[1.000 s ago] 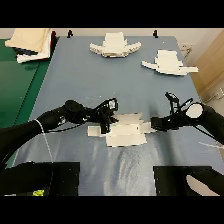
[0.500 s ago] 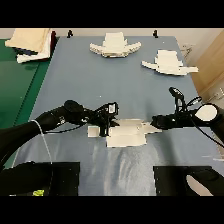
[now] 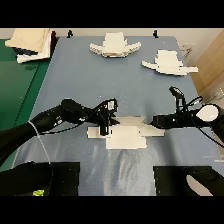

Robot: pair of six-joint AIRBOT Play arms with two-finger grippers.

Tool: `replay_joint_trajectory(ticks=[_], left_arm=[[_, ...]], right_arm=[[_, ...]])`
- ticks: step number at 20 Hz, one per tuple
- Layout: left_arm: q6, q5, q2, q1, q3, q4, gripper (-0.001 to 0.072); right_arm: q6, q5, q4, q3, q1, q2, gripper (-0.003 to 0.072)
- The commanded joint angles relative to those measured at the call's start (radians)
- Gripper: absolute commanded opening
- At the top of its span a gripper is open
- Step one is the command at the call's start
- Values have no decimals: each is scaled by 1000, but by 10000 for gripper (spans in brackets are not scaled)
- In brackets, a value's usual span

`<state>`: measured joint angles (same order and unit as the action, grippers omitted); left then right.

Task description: Fold the box.

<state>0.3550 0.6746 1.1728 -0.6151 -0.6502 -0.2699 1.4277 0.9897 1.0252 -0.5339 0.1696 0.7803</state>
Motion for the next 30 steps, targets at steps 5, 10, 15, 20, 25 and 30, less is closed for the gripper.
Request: replay_joint_trajectory(ticks=[5,10,15,20,25,30], left_arm=[[-16,-11,68,0,-1,0,16],[-16,-11,68,0,-1,-7,16],[-15,-11,68,0,-1,-7,16],[-15,-11,68,-1,-1,-7,16],[-15,-10,68,-1,-1,-7,16],[-15,-11,68,-1,-1,-7,16]], right_arm=[[0,-3,-1,-1,1,-1,4],[-42,82,-34,-14,1,-8,4],[-185,196,60,-27,211,-79,3],[-262,122,395,12,692,-75,436],[-269,-110,634,77,855,-23,690],[-270,-173,709,78,856,114,689]])
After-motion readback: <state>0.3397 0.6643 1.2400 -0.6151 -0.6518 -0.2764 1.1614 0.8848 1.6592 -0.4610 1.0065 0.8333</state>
